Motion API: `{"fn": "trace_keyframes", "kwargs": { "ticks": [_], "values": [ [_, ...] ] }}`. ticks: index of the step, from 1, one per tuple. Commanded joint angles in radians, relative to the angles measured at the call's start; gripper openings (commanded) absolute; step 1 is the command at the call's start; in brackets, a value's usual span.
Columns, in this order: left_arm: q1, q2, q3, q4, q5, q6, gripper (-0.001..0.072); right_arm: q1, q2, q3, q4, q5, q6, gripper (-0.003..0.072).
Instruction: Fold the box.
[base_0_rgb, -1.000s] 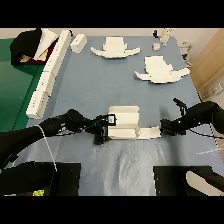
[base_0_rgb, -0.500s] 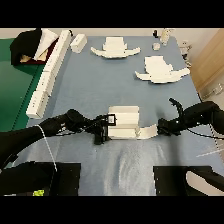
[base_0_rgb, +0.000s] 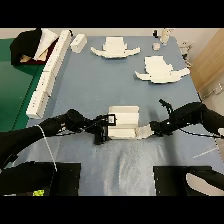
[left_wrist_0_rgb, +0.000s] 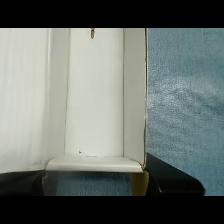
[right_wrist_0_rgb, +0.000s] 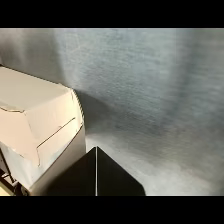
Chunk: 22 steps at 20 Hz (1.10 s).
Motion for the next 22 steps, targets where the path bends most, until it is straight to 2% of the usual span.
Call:
{"fn": "trace_keyframes", "kwargs": {
  "ticks": [1,2,4,7,8,9,11,12,13,18,22],
  "values": [
    [0.0,0.0,0.0,0.0,0.0,0.0,0.051,0.021,-0.002,0.018,0.021,-0.019,0.003,0.0001],
    [0.0,0.0,0.0,0.0,0.0,0.0,0.051,0.021,0.003,0.032,0.022,-0.034,0.003,0.0008],
    [0.0,0.0,0.0,0.0,0.0,0.0,0.051,0.021,0.022,0.066,0.021,-0.054,0.004,0.0175],
    [0.0,0.0,0.0,0.0,0.0,0.0,0.0509,0.021,0.053,0.119,0.021,-0.079,0.021,0.0196],
    [0.0,0.0,0.0,0.0,0.0,0.0,0.0509,0.022,0.056,0.134,0.022,-0.106,0.031,0.0325],
    [0.0,0.0,0.0,0.0,0.0,0.0,0.051,0.023,0.057,0.14,0.024,-0.132,0.03,0.0367],
    [0.0,0.0,0.0,0.0,0.0,0.0,0.051,0.045,0.059,0.139,0.027,-0.133,0.03,0.0373],
    [0.0,0.0,0.0,0.0,0.0,0.0,0.051,0.068,0.059,0.139,0.027,-0.124,0.03,0.0456],
    [0.0,0.0,0.0,0.0,0.0,0.0,0.051,0.097,0.058,0.139,0.027,-0.111,0.033,0.0481],
    [0.0,0.0,0.0,0.0,0.0,0.0,0.051,0.266,0.045,0.146,-0.121,0.059,0.196,0.0476],
    [0.0,0.0,0.0,0.0,0.0,0.0,0.0509,0.41,0.029,0.216,-0.377,0.077,0.44,0.0471]
  ]
}}
